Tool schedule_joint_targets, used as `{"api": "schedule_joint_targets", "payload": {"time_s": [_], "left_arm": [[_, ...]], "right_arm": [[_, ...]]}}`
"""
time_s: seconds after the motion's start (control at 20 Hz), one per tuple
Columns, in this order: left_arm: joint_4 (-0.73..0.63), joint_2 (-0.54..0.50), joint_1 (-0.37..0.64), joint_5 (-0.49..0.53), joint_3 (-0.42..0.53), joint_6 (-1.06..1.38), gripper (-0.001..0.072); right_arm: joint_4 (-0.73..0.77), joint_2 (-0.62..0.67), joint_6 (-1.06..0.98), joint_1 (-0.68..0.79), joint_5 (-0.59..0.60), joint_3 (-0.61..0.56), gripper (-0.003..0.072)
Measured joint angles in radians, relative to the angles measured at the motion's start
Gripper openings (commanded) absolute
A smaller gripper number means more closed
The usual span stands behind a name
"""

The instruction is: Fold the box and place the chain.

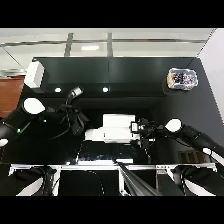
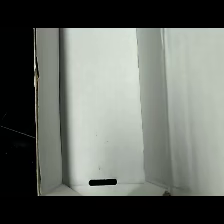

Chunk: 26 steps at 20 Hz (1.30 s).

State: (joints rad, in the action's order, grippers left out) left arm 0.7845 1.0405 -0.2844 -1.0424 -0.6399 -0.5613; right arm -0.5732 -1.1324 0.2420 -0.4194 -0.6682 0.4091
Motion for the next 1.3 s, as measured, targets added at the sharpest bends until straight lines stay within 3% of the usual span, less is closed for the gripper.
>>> {"api": "schedule_joint_targets", "payload": {"time_s": [0.15,0.5,0.7,0.75,0.8,0.9,0.95,1.3], "left_arm": [[0.026,-0.024,-0.06,0.015,0.051,0.099,0.0716],[0.224,-0.015,-0.288,0.264,0.076,0.222,0.0714],[0.251,0.021,-0.351,0.325,0.074,0.202,0.0702],[0.245,0.025,-0.36,0.33,0.073,0.199,0.0683],[0.228,0.029,-0.367,0.335,0.072,0.196,0.0608],[0.194,0.032,-0.376,0.346,0.071,0.194,0.0363],[0.18,0.034,-0.379,0.346,0.071,0.192,0.0293],[0.091,0.037,-0.385,0.354,0.071,0.19,0.0268]], "right_arm": [[0.0,0.0,0.0,0.0,0.0,0.0,0.0127],[0.0,0.0,0.0,0.0,0.0,0.0,0.0127],[0.0,0.0,0.0,0.0,0.0,0.0,0.0128],[0.0,0.0,0.0,0.0,0.0,0.0,0.0127],[0.0,0.0,0.0,0.0,0.0,0.0,0.0127],[0.0,0.0,0.0,0.0,0.0,0.0,0.0127],[0.0,0.0,0.0,0.0,0.0,0.0,0.0127],[-0.001,0.0,0.0,0.0,0.0,0.0,0.0128]]}}
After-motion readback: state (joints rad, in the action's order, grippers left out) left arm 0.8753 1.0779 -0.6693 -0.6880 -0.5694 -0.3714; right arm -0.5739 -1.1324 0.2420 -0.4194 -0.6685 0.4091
